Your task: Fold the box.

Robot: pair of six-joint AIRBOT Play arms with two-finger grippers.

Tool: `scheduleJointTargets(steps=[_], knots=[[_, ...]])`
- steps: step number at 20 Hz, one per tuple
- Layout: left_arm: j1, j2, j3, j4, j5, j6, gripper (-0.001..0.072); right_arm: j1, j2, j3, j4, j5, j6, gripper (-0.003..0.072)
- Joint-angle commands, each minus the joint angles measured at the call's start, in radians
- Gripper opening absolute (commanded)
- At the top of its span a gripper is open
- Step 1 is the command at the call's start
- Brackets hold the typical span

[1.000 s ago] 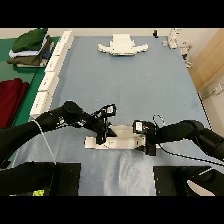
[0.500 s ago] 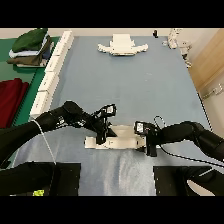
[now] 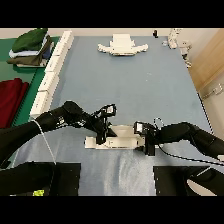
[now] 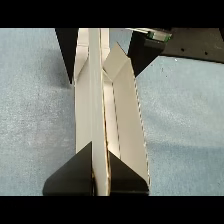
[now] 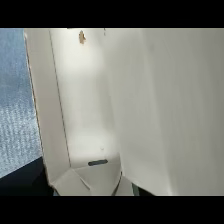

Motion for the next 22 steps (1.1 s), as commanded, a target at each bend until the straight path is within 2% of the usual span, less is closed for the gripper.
scheduleJointTargets(steps=[1,22], knots=[[0.000,0.000,0.000,0.000,0.000,0.000,0.0014,0.003,-0.008,-0.002,0.005,-0.012,-0.005,0.0710],[0.000,0.000,0.000,0.000,0.000,0.000,0.0014,0.036,-0.024,-0.002,-0.040,0.006,-0.005,0.0703]])
